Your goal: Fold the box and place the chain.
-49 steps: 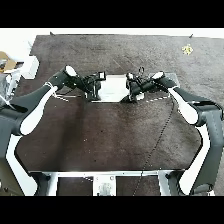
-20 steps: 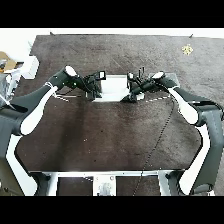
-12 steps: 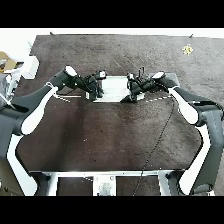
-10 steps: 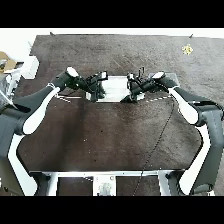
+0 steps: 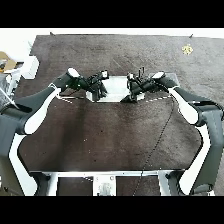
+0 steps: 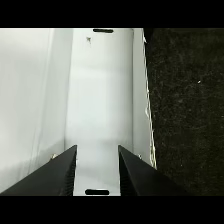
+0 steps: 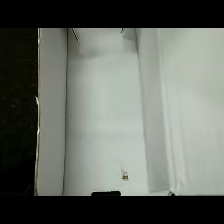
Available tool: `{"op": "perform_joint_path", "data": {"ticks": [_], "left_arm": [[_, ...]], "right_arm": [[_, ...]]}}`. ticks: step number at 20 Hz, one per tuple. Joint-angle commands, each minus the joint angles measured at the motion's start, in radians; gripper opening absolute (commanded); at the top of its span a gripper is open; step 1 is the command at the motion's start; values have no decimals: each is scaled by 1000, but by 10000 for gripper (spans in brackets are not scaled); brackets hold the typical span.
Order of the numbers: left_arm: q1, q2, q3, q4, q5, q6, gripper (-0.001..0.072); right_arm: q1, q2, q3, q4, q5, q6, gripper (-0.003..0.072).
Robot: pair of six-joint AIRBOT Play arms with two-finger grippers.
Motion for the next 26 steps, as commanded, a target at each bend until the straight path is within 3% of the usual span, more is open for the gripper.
{"op": "perform_joint_path", "data": {"ticks": [1,3,10,13,15,18,21,23,26], "left_arm": [[0,-1,0,22,11,-17,310],[0,-1,0,21,16,-18,565],[0,-1,0,23,21,-41,552],[16,11,1,48,13,-125,176],[44,21,22,47,-48,-188,9],[98,50,75,47,-164,-346,11],[156,84,144,49,-237,-672,10],[190,103,163,68,-247,-908,10],[226,106,147,229,-240,-1201,9]], "right_arm": [[1,-1,0,0,1,-1,386],[1,-1,0,0,1,-1,386],[1,-1,0,0,1,-1,386],[1,-1,0,0,0,-1,386],[1,-1,0,0,1,-1,386],[1,-1,0,0,1,-1,386],[1,-1,0,0,1,-1,386],[1,-1,0,0,1,-1,385],[1,-1,0,0,1,-1,386]]}}
